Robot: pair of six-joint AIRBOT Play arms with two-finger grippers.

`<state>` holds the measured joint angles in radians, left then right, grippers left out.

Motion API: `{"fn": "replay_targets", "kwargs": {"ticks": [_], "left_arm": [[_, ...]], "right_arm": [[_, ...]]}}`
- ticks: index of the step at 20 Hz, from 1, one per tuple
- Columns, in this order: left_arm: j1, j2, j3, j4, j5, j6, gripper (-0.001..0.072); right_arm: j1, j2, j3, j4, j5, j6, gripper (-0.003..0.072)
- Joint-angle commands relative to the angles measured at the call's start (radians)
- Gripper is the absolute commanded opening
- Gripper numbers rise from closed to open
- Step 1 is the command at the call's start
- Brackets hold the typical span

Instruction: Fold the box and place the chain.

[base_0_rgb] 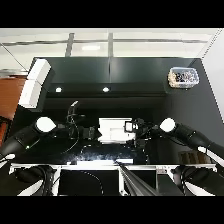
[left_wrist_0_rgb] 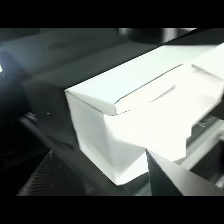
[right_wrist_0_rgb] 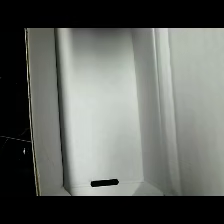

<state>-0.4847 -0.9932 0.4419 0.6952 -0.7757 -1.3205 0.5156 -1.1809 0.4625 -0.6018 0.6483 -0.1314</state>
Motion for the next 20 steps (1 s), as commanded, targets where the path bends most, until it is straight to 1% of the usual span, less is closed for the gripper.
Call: {"fn": "replay_targets", "kwargs": {"ticks": [1,4,7,11,12,13,15,16,17,18,20], "left_arm": [[-0.114,0.0,0.004,0.138,0.149,-0.196,0.0702],[-0.193,-0.01,0.024,0.238,0.192,-0.321,0.0702],[-0.236,-0.047,0.078,0.378,0.173,-0.48,0.0701],[-0.27,-0.127,0.192,0.526,0.026,-0.678,0.0662],[-0.28,-0.152,0.233,0.579,-0.049,-0.763,0.0618],[-0.29,-0.177,0.276,0.634,-0.128,-0.831,0.0611],[-0.325,-0.212,0.348,0.736,-0.227,-0.9,0.0611],[-0.344,-0.23,0.378,0.79,-0.266,-0.95,0.0599],[-0.36,-0.245,0.397,0.814,-0.278,-0.978,0.0453],[-0.378,-0.256,0.41,0.815,-0.272,-0.981,0.0332],[-0.414,-0.277,0.424,0.815,-0.248,-1.021,0.0326]], "right_arm": [[0.0,-0.001,0.0,0.0,0.0,0.0,0.0477],[0.0,-0.001,0.0,0.0,0.0,0.0,0.0477],[0.0,-0.001,0.0,0.0,0.0,0.0,0.0477],[0.0,-0.001,0.0,0.0,0.0,0.0,0.0477],[0.0,-0.001,0.0,0.0,0.002,0.0,0.0477],[0.0,-0.001,0.0,0.0,0.002,0.0,0.0477],[0.0,-0.001,0.0,0.0,0.002,0.0,0.0477],[0.0,-0.001,0.0,0.0,0.002,0.0,0.0477],[0.0,-0.001,0.0,0.0,0.002,0.0,0.0477],[0.0,-0.001,0.0,0.0,0.002,0.0,0.0477],[0.0,-0.001,0.0,0.0,0.002,0.0,0.0477]]}}
